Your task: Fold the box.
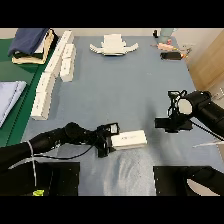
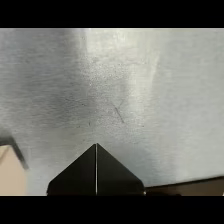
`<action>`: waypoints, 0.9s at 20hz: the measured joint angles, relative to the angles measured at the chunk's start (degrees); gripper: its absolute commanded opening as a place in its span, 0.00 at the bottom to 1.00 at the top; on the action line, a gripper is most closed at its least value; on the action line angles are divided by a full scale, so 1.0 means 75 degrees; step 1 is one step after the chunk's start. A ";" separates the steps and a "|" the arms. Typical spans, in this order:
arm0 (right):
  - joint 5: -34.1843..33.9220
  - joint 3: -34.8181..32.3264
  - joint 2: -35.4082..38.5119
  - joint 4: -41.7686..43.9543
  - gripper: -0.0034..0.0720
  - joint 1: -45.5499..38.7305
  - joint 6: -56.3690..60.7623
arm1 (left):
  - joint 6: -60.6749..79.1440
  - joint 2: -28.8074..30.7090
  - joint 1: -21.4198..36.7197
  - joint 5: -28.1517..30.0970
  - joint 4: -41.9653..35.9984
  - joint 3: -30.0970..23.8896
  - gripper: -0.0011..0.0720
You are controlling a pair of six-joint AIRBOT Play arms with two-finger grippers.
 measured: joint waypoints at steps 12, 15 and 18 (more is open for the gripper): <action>-0.0871 0.0102 -0.0090 -0.0469 0.05 -0.0015 0.0364 | -0.9471 0.2809 0.5246 -0.0629 0.6997 0.0003 0.73; -0.1087 0.0102 -0.0093 -0.0484 0.05 -0.0015 0.0364 | -1.0153 0.2503 0.6111 -0.0458 0.7557 0.0076 0.73; -0.1244 0.0102 -0.0093 -0.0493 0.05 -0.0015 0.0364 | -1.0448 0.1728 0.6417 0.0070 0.7764 0.0423 0.73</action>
